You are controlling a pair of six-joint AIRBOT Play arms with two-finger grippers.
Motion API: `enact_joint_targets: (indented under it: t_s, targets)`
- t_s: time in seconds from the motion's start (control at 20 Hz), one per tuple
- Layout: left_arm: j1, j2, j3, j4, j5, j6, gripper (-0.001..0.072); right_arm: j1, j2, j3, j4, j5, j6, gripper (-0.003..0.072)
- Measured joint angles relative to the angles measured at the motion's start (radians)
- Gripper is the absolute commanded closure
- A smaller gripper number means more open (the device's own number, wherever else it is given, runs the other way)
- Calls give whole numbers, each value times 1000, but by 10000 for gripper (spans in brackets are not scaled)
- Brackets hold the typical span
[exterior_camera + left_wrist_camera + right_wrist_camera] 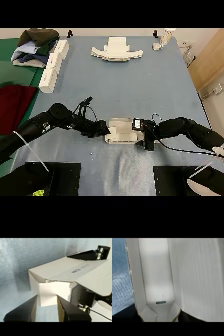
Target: Fold the box.
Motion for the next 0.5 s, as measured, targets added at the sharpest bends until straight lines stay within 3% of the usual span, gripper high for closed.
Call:
enact_joint_targets:
  t_s: [0.5]
  targets:
    - [-271,-51,156,432,49,-538,360,0,0,0,0,0,0,173]
